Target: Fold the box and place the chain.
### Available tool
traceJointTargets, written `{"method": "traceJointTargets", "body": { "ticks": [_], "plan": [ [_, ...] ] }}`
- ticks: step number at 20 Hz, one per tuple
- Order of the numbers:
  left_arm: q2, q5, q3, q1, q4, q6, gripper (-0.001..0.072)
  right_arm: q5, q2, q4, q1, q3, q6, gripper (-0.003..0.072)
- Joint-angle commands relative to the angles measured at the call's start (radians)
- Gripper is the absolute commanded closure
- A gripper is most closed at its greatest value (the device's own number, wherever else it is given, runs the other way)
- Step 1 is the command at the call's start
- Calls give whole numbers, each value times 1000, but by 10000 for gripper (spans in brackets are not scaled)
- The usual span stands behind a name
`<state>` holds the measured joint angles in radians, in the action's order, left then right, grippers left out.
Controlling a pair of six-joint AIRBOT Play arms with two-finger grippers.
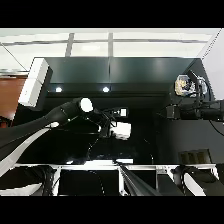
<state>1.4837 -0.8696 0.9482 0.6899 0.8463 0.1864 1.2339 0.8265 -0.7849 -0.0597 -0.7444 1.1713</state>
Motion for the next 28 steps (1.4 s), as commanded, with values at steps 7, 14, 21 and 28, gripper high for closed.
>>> {"method": "traceJointTargets", "body": {
  "ticks": [7, 14, 21, 28],
  "plan": [
    [-185, -44, -26, -116, 366, 665, 381, 34, -1, 6, 0, 0, -4, 671],
    [-555, -265, -283, -677, 526, 975, 380, -16, -1, 2, 0, 0, -24, 671],
    [-583, -298, -292, -1285, 578, 1062, 380, -41, 0, 2, 0, 29, -46, 671],
    [-570, -102, -293, -1450, 571, 829, 380, -72, 0, 2, 0, 29, -45, 671]
  ]
}}
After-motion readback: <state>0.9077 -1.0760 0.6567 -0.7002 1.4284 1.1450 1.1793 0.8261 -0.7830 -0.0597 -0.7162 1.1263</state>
